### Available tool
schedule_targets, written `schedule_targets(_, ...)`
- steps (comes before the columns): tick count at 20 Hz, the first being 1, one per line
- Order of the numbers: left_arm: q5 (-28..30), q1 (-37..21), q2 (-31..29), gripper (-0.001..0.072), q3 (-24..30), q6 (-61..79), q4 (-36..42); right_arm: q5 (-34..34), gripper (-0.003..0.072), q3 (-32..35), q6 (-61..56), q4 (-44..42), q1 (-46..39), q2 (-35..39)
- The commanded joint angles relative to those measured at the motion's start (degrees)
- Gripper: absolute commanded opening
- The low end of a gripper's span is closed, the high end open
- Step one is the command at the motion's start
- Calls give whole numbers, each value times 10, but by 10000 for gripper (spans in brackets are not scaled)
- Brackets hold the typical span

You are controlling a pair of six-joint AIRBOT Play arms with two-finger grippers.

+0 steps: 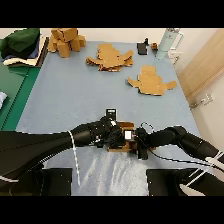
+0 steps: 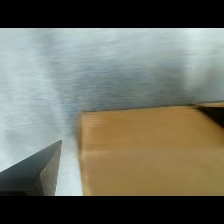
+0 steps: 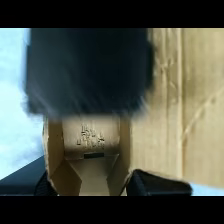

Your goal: Fold the box.

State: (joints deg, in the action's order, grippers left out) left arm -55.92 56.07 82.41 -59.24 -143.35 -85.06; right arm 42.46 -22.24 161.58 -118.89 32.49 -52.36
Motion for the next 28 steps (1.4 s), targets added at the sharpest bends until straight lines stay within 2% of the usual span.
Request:
schedule_targets(1, -21, 0, 0, 597, 0, 4, -3, 1, 538, 0, -2, 2, 0, 0)
schedule_targets(7, -5, 0, 0, 596, 0, -1, 2, 1, 538, 0, -2, 2, 0, 0)
schedule_targets(10, -34, 0, 0, 584, -2, -31, -7, 1, 538, 0, -2, 2, 0, 0)
schedule_targets(11, -46, 0, 0, 529, -6, -49, -16, 1, 538, 0, -2, 2, 0, 0)
schedule_targets(12, -55, 3, 0, 522, -13, -64, -32, 1, 538, 0, -2, 2, 0, 0)
schedule_targets(15, -83, 21, 5, 522, -38, -96, -88, 1, 538, 0, -2, 2, 0, 0)
schedule_targets(19, -154, 32, 48, 525, -80, -97, -114, 1, 538, 0, -2, 2, 0, 0)
schedule_targets(25, -91, 32, 65, 527, -82, -97, -94, 1, 538, 0, -2, 2, 0, 0)
schedule_targets(28, -87, 33, 67, 524, -82, -97, -83, 1, 538, 0, -2, 2, 0, 0)
